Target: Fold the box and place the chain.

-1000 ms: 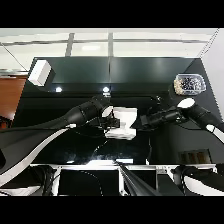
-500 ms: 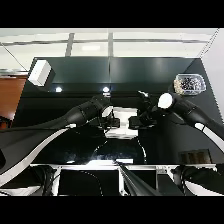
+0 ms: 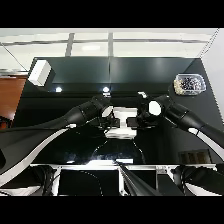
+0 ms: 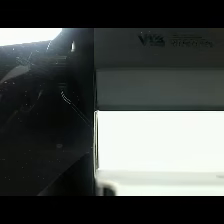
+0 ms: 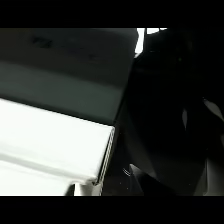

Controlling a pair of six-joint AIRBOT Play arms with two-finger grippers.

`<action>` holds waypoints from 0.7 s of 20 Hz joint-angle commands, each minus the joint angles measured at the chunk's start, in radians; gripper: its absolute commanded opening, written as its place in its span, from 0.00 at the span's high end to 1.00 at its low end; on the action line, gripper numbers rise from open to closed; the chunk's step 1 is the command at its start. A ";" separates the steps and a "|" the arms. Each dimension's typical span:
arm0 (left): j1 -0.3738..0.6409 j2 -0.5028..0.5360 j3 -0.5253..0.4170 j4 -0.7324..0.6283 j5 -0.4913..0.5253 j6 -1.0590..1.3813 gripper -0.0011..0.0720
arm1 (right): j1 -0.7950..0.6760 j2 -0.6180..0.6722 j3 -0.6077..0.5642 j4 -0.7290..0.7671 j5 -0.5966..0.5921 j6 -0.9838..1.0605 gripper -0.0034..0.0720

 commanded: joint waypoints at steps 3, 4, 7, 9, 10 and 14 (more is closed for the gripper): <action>0.001 0.000 0.000 0.000 -0.001 0.000 0.95 | 0.066 0.000 0.003 -0.093 -0.003 0.148 0.56; 0.001 0.000 0.000 0.000 -0.001 0.000 0.95 | 0.078 -0.003 0.003 -0.109 0.000 0.167 0.56; 0.001 0.000 0.000 0.000 -0.002 0.000 0.95 | 0.097 -0.026 0.005 -0.111 0.003 0.179 0.56; 0.001 0.000 0.000 0.000 -0.001 0.000 0.95 | 0.096 -0.030 0.005 -0.119 0.002 0.204 0.56; 0.001 0.000 0.000 0.000 -0.001 0.000 0.95 | 0.096 -0.032 0.005 -0.124 0.003 0.211 0.56; 0.001 0.000 0.000 0.000 -0.001 0.000 0.95 | 0.097 -0.045 0.006 -0.121 0.011 0.230 0.56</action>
